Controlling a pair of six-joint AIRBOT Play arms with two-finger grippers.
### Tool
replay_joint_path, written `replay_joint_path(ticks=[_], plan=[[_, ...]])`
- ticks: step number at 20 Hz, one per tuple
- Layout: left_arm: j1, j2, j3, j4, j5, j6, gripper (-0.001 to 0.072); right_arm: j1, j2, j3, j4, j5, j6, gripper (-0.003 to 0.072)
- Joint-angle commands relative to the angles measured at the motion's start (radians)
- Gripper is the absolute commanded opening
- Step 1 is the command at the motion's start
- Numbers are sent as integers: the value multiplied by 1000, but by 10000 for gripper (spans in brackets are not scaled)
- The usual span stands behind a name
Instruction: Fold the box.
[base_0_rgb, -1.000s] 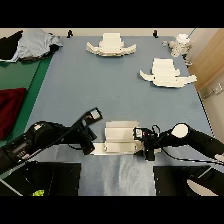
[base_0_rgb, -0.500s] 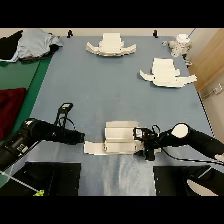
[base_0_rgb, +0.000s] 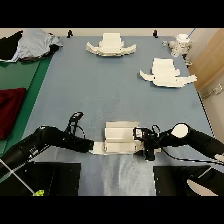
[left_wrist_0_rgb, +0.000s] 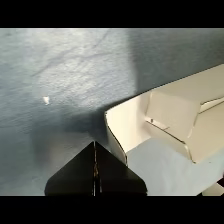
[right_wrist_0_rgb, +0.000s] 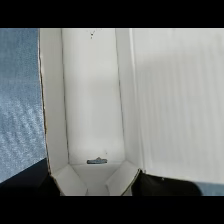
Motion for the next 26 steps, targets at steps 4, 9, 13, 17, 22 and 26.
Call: replay_joint_path(ticks=[4,9,13,17,22,26], plan=[[-66,6,3,-101,53,-4,18,0,1,1,0,0,0,528],[-66,63,47,-116,47,7,20,0,1,1,0,0,0,528],[-66,76,52,-127,47,5,477,0,1,1,0,0,0,528],[-66,74,51,-130,65,5,466,0,1,1,0,0,0,528],[-86,31,55,-227,114,48,465,0,1,1,0,0,0,528],[-172,-65,101,-214,126,17,460,0,1,1,0,0,0,528]])
